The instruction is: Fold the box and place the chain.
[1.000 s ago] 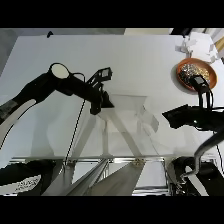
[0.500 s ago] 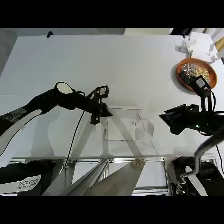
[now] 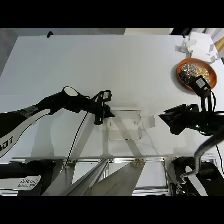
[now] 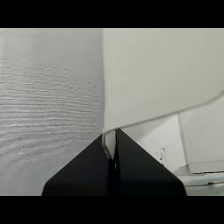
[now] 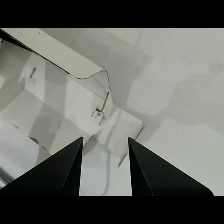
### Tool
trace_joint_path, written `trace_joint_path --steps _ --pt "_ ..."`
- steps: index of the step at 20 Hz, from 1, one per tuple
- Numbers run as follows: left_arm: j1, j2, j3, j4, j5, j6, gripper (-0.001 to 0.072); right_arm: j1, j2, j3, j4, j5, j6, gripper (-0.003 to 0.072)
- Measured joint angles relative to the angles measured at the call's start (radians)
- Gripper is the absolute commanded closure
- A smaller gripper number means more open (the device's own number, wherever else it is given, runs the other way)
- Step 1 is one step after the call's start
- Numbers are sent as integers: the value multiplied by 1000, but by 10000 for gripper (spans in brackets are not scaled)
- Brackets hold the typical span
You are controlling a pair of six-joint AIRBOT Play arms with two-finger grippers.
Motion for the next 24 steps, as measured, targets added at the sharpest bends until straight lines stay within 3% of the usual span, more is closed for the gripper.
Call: trace_joint_path --steps 21,22,23,24 --pt "-2 -22 0 6 21 84 680 0 0 -1 -22 0 -67 380" --pt "-2 -22 0 8 22 84 681 0 0 -1 -23 2 -70 478" --pt "-2 -23 0 8 22 84 681 0 0 -1 -23 6 -75 653" --pt "-2 -23 0 8 22 84 681 0 0 -1 -21 14 -89 680"
